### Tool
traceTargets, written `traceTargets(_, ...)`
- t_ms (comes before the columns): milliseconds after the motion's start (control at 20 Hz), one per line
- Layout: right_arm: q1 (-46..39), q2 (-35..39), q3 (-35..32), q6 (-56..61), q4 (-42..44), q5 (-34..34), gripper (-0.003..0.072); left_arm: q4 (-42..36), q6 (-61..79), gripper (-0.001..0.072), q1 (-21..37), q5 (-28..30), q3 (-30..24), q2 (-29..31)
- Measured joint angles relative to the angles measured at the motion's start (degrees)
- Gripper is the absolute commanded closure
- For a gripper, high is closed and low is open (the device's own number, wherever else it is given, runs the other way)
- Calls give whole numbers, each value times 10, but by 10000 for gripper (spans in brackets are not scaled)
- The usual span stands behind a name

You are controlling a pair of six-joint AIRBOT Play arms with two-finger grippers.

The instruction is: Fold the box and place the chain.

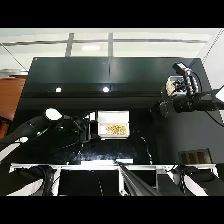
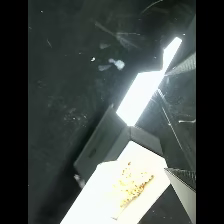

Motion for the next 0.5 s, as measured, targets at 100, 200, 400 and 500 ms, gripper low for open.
traceTargets(100,0,0,0,0,0,-4,-27,-1,2,18,0,-3,4,-7)
traceTargets(200,0,-1,0,0,0,-6,-27,-1,8,22,0,-8,6,-11)
traceTargets(400,16,-18,0,8,8,-25,-26,10,14,180,0,-16,8,-15)
traceTargets(500,45,-40,0,15,16,-53,-26,12,16,225,0,-17,9,-17)
